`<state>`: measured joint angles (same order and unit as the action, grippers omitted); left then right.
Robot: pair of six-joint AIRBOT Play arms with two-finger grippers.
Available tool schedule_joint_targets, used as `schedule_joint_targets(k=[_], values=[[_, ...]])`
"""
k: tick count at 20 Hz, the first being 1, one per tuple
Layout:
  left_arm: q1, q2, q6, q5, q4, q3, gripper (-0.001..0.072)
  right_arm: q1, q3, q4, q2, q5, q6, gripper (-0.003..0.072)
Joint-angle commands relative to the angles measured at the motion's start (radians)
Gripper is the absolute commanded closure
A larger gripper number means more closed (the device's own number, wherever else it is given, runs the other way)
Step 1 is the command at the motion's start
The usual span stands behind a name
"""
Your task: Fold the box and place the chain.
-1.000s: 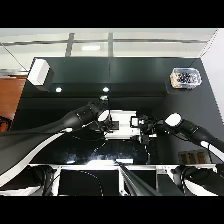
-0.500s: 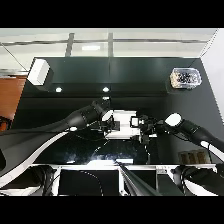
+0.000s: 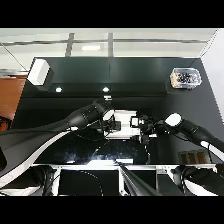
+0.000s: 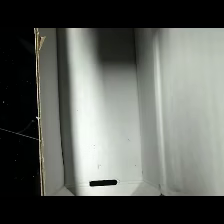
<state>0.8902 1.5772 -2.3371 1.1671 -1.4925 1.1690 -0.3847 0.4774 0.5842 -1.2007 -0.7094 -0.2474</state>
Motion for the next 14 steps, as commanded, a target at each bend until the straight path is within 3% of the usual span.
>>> schedule_joint_targets(k=[1,2,5,6,7,9,14], values=[[0.0,-0.001,-0.001,0.014,-0.011,0.003,0.0458,0.0,0.0,0.0,-0.001,-0.001,0.001,0.0219],[0.0,-0.001,-0.001,0.014,-0.011,0.003,0.0494,0.0,0.0,0.0,0.0,-0.001,0.001,0.022],[0.0,-0.001,-0.001,0.014,-0.01,0.003,0.0514,0.0,0.0,0.0,-0.001,-0.001,0.001,0.022],[0.0,-0.001,-0.001,0.013,-0.01,0.003,0.0579,0.0,0.0,0.0,0.0,-0.001,0.002,0.022],[0.0,-0.001,-0.001,0.012,-0.01,0.003,0.0581,0.0,0.0,0.0,-0.001,-0.001,0.001,0.022],[0.0,-0.001,0.0,0.012,-0.01,0.003,0.0684,0.0,0.0,0.0,-0.001,0.0,0.002,0.0219],[0.0,-0.001,0.0,0.012,-0.01,0.003,0.0684,0.0,0.0,0.0,0.0,-0.001,0.002,0.0219]])
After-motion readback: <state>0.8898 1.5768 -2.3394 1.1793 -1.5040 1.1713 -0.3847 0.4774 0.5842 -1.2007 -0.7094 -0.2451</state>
